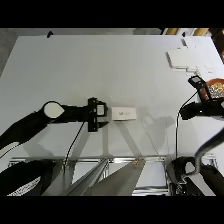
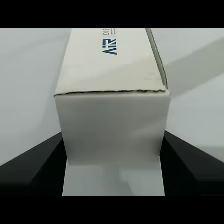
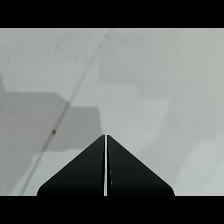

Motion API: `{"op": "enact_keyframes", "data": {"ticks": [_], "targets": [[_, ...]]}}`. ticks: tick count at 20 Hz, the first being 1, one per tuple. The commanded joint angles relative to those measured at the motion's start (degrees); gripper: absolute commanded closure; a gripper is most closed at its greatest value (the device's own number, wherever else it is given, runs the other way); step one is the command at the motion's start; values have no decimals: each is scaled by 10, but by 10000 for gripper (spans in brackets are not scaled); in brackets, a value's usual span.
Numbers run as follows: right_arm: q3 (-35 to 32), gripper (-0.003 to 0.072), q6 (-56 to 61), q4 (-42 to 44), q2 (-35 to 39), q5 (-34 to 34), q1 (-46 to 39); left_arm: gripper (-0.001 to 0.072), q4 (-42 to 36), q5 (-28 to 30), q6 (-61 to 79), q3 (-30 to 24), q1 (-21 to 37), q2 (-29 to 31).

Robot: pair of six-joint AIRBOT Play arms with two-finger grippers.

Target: Fold the box and place the chain.

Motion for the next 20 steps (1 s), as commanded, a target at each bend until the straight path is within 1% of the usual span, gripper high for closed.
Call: {"op": "enact_keyframes", "data": {"ticks": [1, 3, 4, 5, 6, 7, 8, 10, 11, 12, 13, 14, 17, 20], "targets": [[1, 667, 0, 0, 0, 0, 0, 296, 249, -6, -246, 0, 69, 93], [1, 667, 0, 0, 0, 0, 0, 279, 412, -11, -437, 0, 141, 121], [1, 667, 0, 0, 0, 0, 0, 210, 485, -10, -526, 0, 181, 129], [1, 667, 0, 0, 0, 0, 0, 186, 548, -4, -609, 0, 225, 134], [1, 667, 0, 0, 0, 0, 0, 187, 602, 5, -681, 0, 278, 137], [1, 667, 0, 0, 0, 0, 0, 187, 632, 20, -737, 0, 334, 138], [1, 667, 0, 0, 0, 0, 0, 187, 635, 37, -770, 0, 388, 138], [1, 667, 0, 0, 0, 0, 0, 187, 615, 72, -833, 0, 493, 136], [1, 667, 0, 0, 0, 0, 0, 188, 598, 87, -868, 0, 539, 133], [1, 667, 0, 0, 0, 0, 0, 188, 594, 91, -894, 0, 570, 129], [1, 667, 0, 0, 0, 0, 0, 189, 594, 89, -904, 0, 588, 119], [1, 667, 0, 0, 0, 0, 0, 206, 594, 87, -903, 0, 597, 107], [1, 667, 0, 0, 0, 0, 0, 207, 585, 69, -926, 0, 612, 61], [1, 667, 0, 0, 0, 0, 0, 197, 574, 10, -955, 0, 610, 14]]}}
